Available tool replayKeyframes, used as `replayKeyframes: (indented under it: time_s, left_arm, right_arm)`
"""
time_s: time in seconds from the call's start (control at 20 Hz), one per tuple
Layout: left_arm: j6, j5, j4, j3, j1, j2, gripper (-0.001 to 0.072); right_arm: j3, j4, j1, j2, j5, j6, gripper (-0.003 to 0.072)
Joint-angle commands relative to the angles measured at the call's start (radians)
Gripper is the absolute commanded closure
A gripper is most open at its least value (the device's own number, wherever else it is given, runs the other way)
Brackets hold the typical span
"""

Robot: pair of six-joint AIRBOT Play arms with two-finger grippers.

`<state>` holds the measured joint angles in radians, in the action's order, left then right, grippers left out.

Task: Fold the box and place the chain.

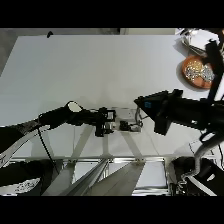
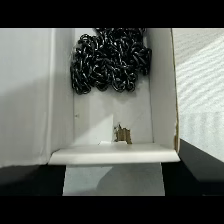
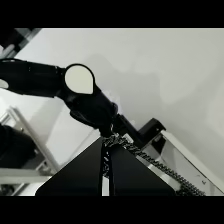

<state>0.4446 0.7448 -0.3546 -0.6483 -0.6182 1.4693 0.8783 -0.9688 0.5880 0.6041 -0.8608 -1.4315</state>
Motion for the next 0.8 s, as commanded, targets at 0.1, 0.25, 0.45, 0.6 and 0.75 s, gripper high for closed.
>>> replayKeyframes:
  time_s: [0.1,0.25,0.45,0.6,0.75]
  left_arm:
    - [0.0,0.0,0.0,0.0,0.0,0.0,0.05]
    - [0.0,0.0,0.0,0.0,0.0,0.0,0.05]
    - [0.0,0.0,0.0,0.0,0.0,0.0,0.05]
    - [0.0,0.0,0.0,0.0,0.0,0.0,0.05]
    - [0.0,0.0,0.0,0.0,0.0,0.0,0.05]
  right_arm:
    - [-0.048,-0.212,0.093,0.143,-0.072,-0.135,0.067]
    - [-0.183,-0.237,0.118,0.186,0.048,-0.179,0.067]
    - [-0.323,-0.213,0.147,0.296,0.242,-0.192,0.0669]
    - [-0.325,-0.198,0.168,0.414,0.317,-0.192,0.0667]
    - [-0.325,-0.193,0.177,0.47,0.322,-0.192,0.0504]
